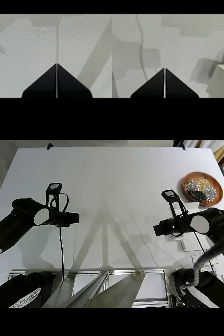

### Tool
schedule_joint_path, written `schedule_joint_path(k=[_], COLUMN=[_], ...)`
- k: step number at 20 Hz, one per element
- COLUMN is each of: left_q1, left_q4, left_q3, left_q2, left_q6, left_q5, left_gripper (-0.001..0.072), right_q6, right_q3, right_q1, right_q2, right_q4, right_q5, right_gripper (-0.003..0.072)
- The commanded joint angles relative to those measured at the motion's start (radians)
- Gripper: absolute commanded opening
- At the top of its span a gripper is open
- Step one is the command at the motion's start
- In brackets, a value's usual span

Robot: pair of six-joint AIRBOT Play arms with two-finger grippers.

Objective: Fold the box and place the chain.

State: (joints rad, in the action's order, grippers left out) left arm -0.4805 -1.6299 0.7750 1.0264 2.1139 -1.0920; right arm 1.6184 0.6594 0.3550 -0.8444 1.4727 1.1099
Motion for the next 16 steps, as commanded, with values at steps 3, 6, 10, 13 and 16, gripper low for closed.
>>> schedule_joint_path(k=[3,6,10,13,16], left_q1=[0.000,0.000,0.000,0.000,0.000], left_q4=[0.000,0.000,0.000,0.000,0.000], left_q3=[0.000,0.000,0.000,0.000,0.000], left_q2=[0.000,0.000,0.000,0.000,0.000], left_q6=[0.000,0.000,0.000,0.000,0.000], left_q5=[0.000,0.000,0.000,0.000,0.000], left_gripper=[0.0011,0.0011,0.0011,0.0011,0.0011], right_q6=[0.045,0.078,-0.003,-0.135,-0.224], right_q3=[0.008,0.082,0.178,0.178,0.178], right_q1=[-0.002,-0.072,-0.246,-0.407,-0.597], right_q2=[0.001,0.001,0.001,0.000,-0.001], right_q4=[0.055,0.170,0.369,0.435,0.444], right_q5=[0.052,0.176,0.248,0.264,0.204], right_gripper=[0.0015,0.0015,0.0024,0.0423,0.0519])
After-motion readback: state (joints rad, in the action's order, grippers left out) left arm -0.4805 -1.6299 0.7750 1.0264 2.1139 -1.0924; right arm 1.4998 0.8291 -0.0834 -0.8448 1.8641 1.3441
